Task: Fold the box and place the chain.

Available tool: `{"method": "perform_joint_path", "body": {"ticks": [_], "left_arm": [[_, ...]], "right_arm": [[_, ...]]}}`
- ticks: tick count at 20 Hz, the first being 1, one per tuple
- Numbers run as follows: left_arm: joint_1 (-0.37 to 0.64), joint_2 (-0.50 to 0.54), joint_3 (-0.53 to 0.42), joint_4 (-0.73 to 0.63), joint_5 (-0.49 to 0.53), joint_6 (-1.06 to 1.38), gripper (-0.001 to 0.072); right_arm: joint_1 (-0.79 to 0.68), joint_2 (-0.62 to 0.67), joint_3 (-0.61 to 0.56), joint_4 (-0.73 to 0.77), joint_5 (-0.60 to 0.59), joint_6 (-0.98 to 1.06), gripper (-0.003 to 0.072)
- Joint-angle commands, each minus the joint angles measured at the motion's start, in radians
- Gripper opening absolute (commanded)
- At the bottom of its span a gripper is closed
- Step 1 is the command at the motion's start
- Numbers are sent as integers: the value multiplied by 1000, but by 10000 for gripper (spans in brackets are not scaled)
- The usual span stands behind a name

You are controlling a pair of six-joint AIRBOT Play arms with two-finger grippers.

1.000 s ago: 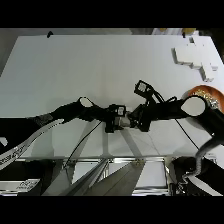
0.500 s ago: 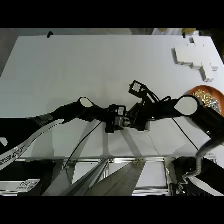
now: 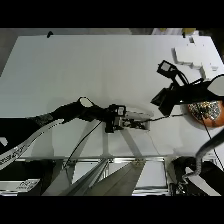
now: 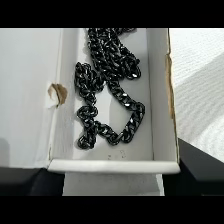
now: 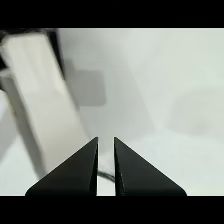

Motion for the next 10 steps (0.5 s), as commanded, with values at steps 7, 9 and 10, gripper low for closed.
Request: {"method": "perform_joint_path", "body": {"ticks": [7,9,10], "left_arm": [[0,0,0,0,0,0,390],[-1,0,0,0,0,0,390],[0,0,0,0,0,0,390]], "right_arm": [[-95,-129,-198,-169,-90,-380,228],[-95,-145,-238,-151,-142,-460,280],[-95,-153,-250,-130,-149,-507,280]]}}
